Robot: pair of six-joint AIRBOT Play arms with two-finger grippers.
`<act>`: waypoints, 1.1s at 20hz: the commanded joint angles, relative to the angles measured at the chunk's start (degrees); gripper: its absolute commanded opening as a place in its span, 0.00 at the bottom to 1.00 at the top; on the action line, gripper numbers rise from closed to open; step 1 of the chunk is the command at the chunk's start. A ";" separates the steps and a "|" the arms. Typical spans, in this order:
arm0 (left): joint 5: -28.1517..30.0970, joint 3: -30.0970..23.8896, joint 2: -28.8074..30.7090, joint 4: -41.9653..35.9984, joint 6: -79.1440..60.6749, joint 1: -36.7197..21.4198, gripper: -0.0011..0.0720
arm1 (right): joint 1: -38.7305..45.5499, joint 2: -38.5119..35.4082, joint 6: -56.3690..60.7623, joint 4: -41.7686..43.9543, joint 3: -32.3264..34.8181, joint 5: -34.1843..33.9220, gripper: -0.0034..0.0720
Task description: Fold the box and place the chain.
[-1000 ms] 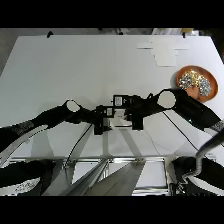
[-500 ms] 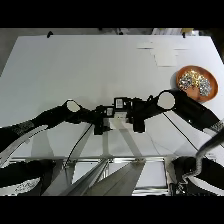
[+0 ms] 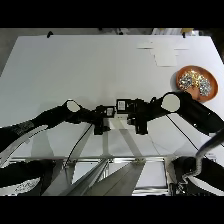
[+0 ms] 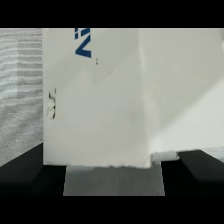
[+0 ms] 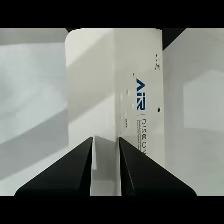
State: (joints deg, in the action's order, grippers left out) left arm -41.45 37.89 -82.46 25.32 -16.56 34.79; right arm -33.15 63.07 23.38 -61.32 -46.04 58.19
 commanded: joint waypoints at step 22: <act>0.04 0.00 0.04 0.00 0.04 -0.04 0.30 | -0.07 -0.50 0.31 1.53 4.20 -5.88 0.21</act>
State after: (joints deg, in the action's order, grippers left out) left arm -41.32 37.89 -82.46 25.28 -16.49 34.76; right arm -33.17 62.50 23.70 -61.65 -42.39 51.79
